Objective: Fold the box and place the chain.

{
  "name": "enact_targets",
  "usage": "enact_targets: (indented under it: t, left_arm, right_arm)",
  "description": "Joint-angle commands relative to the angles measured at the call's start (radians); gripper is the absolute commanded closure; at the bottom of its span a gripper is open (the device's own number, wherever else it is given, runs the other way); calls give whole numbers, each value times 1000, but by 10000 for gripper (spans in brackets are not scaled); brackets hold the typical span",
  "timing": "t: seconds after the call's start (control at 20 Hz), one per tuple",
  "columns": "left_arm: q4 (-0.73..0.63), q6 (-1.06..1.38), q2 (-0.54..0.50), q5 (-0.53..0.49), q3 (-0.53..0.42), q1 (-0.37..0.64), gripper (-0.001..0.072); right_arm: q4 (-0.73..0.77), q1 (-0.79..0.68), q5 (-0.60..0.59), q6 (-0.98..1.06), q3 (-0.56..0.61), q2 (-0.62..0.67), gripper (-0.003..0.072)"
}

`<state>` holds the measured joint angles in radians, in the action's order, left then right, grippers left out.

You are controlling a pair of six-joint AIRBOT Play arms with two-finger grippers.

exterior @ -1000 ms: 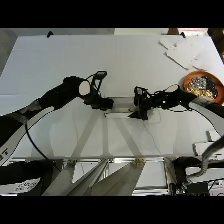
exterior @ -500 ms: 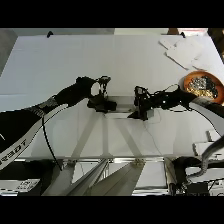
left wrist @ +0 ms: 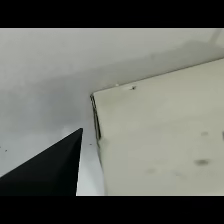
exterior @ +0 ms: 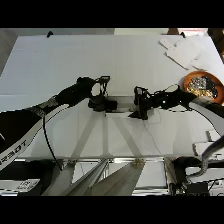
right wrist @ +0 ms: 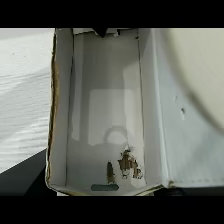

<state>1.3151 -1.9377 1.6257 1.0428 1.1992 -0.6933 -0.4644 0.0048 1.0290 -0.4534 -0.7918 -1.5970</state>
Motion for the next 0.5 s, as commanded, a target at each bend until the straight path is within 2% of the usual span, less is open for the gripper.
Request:
enact_targets:
  t: [0.0,0.25,0.45]
  left_arm:
    - [7,4,-29,5,0,0,250]
    - [-12,108,-111,59,0,7,250]
    - [-117,221,-239,104,0,51,250]
  right_arm:
    - [1,0,4,0,0,0,167]
    - [1,0,3,-1,0,0,167]
    - [1,0,3,0,0,0,167]
